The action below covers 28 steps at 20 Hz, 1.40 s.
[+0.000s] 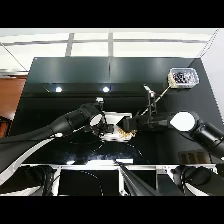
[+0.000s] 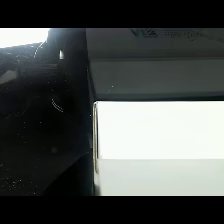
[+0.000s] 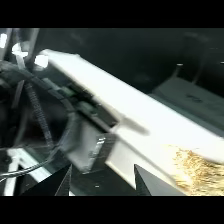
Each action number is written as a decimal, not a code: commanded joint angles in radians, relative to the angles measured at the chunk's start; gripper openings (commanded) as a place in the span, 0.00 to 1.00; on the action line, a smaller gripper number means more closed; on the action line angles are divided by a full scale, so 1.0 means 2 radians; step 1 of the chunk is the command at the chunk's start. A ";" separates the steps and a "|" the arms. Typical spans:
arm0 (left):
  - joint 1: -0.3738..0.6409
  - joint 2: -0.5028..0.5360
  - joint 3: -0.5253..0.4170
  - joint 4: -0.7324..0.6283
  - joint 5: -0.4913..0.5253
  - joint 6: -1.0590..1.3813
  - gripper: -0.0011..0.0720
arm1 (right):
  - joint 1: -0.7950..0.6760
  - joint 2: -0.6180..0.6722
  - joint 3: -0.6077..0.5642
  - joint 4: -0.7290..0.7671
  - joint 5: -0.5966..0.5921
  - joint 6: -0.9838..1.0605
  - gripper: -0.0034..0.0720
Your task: Fold the box and place the chain.
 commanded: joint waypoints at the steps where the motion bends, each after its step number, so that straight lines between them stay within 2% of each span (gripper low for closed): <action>1: 0.000 0.000 0.000 0.000 0.000 0.000 0.06 | -0.061 0.015 0.007 -0.031 0.059 0.000 0.65; 3: 0.000 0.000 0.000 0.000 0.000 0.000 0.06 | -0.121 0.037 0.007 -0.069 0.082 -0.001 0.65; 5: 0.000 0.000 0.000 0.000 0.000 0.000 0.06 | -0.177 0.040 0.006 -0.144 0.075 0.010 0.65; 7: 0.000 0.000 0.000 0.000 0.000 0.000 0.06 | -0.222 0.028 -0.001 -0.284 0.011 0.093 0.65; 8: 0.000 0.000 0.000 0.000 0.000 0.000 0.06 | -0.236 0.015 -0.003 -0.335 -0.027 0.109 0.96; 9: 0.000 0.000 0.000 0.000 0.000 0.000 0.06 | -0.251 -0.004 -0.002 -0.352 -0.069 0.112 1.00; 12: 0.000 0.000 0.000 0.000 -0.001 0.000 0.06 | -0.298 -0.092 0.021 -0.292 -0.175 0.146 1.00; 13: 0.000 0.000 0.000 0.000 -0.001 0.000 0.06 | -0.314 -0.133 0.043 -0.262 -0.186 0.163 1.00; 16: 0.000 0.000 0.000 0.000 -0.001 0.000 0.06 | -0.336 -0.248 0.127 -0.209 -0.153 0.168 1.00; 18: 0.000 0.000 0.000 0.000 -0.001 0.000 0.06 | -0.335 -0.305 0.176 -0.206 -0.122 0.160 1.00; 22: 0.000 0.000 0.000 0.000 -0.001 0.000 0.06 | -0.335 -0.353 0.228 -0.193 -0.111 0.160 0.98; 23: 0.000 0.000 0.000 0.000 -0.001 0.000 0.06 | -0.336 -0.353 0.231 -0.199 -0.111 0.160 0.62; 25: 0.000 0.000 0.000 0.000 -0.001 0.000 0.06 | -0.337 -0.353 0.241 -0.204 -0.083 0.125 0.06; 28: 0.000 0.000 0.000 0.000 -0.001 0.000 0.06 | -0.337 -0.333 0.249 -0.204 -0.016 0.043 0.06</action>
